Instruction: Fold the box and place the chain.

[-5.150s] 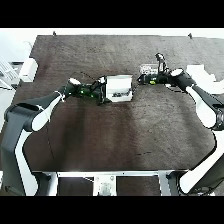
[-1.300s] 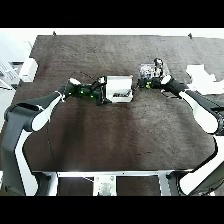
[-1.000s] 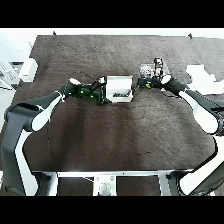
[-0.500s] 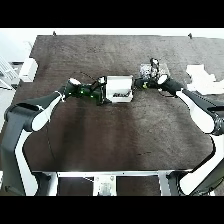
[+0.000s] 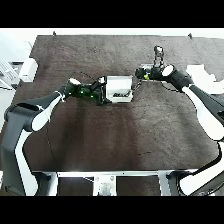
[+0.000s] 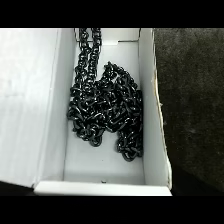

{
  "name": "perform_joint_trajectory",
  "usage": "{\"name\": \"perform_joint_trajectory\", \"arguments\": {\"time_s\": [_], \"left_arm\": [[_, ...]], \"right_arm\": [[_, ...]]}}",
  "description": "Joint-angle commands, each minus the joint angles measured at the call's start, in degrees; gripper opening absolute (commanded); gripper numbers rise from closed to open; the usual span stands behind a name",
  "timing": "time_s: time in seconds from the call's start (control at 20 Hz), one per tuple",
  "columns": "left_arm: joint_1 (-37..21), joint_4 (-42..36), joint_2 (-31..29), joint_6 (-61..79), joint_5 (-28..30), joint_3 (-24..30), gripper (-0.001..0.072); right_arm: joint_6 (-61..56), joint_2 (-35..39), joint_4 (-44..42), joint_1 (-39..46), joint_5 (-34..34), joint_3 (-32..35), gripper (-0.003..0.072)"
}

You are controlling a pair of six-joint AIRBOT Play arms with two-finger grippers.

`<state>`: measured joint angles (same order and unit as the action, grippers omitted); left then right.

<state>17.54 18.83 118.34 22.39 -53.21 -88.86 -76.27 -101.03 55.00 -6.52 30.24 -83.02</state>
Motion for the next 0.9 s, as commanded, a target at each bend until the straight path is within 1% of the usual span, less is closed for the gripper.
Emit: {"name": "perform_joint_trajectory", "arguments": {"time_s": [0.0, 0.05, 0.1, 0.2, 0.25, 0.35, 0.4, 0.45, 0.5, 0.6, 0.85], "left_arm": [[0.0, 0.0, 0.0, 0.0, 0.0, 0.0, 0.0466], [0.0, 0.0, 0.0, 0.0, 0.0, 0.0, 0.0466], [0.0, 0.0, 0.0, 0.0, 0.0, 0.0, 0.0466], [0.0, 0.0, 0.0, 0.0, 0.0, 0.0, 0.0466], [0.0, 0.0, 0.0, 0.0, 0.0, 0.0, 0.0466], [0.0, 0.0, 0.0, 0.0, -0.2, 0.0, 0.0466], [0.0, 0.0, 0.0, 0.0, -0.4, 0.0, 0.0466], [0.0, 0.0, 0.0, 0.0, -0.4, 0.0, 0.0466], [0.0, 0.0, 0.0, 0.0, -0.4, 0.0, 0.0466], [0.0, 0.0, 0.0, 0.0, -0.4, 0.0, 0.0466], [0.0, 0.0, 0.0, 0.1, -0.4, 0.0, 0.0466]], "right_arm": [[-12.8, 0.7, 7.5, -0.7, 3.7, -0.2, 0.0247], [-19.2, 0.7, 14.4, -1.7, 3.9, -0.5, 0.0245], [-26.9, 0.7, 24.0, -3.2, 5.1, -1.2, 0.0244], [-42.1, 0.7, 41.0, -5.8, 9.6, -2.3, 0.0244], [-45.4, 0.6, 44.2, -6.6, 10.0, -2.2, 0.0244], [-46.3, -0.1, 44.7, -6.8, 11.0, -2.3, 0.0256], [-46.3, -0.5, 44.7, -6.7, 12.6, -2.3, 0.0278], [-46.3, -0.7, 44.8, -6.5, 13.6, -2.3, 0.0278], [-46.3, -0.7, 45.1, -6.5, 13.8, -2.3, 0.0308], [-46.3, -0.9, 45.2, -6.5, 13.7, -2.6, 0.0457], [-46.3, -4.8, 45.3, -6.6, 13.7, -6.6, 0.0486]]}}
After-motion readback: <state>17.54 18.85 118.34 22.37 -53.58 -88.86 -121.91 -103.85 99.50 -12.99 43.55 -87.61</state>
